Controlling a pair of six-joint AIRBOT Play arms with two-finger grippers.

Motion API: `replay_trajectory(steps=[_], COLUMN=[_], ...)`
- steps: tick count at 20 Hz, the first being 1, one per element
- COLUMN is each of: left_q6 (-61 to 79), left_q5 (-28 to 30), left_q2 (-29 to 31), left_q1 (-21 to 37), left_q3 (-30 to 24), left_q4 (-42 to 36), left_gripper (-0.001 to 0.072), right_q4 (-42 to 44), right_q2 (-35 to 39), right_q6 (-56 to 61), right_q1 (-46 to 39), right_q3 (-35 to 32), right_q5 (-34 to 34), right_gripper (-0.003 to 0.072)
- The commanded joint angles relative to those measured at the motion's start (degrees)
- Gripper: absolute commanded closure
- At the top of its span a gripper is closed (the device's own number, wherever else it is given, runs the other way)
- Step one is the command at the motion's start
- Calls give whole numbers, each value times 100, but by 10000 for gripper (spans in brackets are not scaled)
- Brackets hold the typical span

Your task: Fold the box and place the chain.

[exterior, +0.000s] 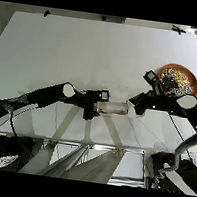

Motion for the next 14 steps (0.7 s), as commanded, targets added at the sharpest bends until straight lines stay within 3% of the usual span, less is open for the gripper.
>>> replay_trajectory(steps=[1,3,5,14], left_q6=[0,0,0,0], left_q5=[4,4,4,4], left_q2=[-2,-2,0,0], left_q1=[-4,-4,-4,-7], left_q3=[-2,-2,-2,-2], left_q4=[-2,-2,-2,-4], left_gripper=[574,574,574,574], right_q4=[-1620,-1882,-1700,-1158], right_q2=[243,240,229,-522], right_q6=[-72,-911,-1672,-2612], right_q1=[2,7,7,7], right_q3=[9,4,-4,-4], right_q5=[894,1196,1139,623], right_gripper=[678,657,401,421])
